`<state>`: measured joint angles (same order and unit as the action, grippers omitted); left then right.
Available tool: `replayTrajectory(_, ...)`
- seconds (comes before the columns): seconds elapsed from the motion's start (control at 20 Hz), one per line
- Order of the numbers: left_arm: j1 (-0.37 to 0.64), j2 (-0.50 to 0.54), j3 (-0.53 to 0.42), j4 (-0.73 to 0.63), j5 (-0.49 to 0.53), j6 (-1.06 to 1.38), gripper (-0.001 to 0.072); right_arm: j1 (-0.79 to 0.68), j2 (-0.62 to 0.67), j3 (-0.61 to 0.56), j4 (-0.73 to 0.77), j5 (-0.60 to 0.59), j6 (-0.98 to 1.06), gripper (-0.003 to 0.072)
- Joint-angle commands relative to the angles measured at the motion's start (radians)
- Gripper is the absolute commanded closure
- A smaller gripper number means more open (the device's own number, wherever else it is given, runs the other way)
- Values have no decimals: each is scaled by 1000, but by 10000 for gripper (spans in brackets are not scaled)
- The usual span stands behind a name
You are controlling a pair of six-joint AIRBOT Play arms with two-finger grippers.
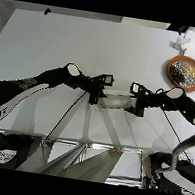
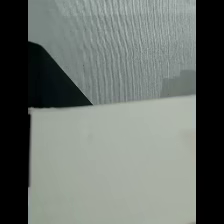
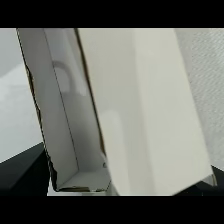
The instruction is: Fold the box and place the chain.
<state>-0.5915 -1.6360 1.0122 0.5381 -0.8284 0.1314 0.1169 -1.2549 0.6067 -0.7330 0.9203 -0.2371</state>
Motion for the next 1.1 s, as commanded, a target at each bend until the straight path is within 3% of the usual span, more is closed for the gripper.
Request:
replayTrajectory(0.0, 0, 0, 0, 0, 2, 0, 699, -1, -5, -7, -13, 9, -5, 35)
replayTrajectory(0.35, 0, 0, 0, 0, 2, 0, 699, -1, -42, -28, 68, -24, -69, 56)
replayTrajectory(0.45, 0, 0, 0, 0, 2, 0, 699, -1, -43, -28, 67, -25, -84, 150)
replayTrajectory(0.65, 0, 0, 0, 0, 2, 0, 699, -1, -76, -28, 67, -32, -86, 166)
replayTrajectory(0.75, 0, 0, 0, 0, 2, 0, 698, 0, -90, -28, 67, -35, -86, 239)
replayTrajectory(1.05, 0, 0, 0, 0, 2, 0, 699, -1, -92, -28, 59, -49, -85, 288)
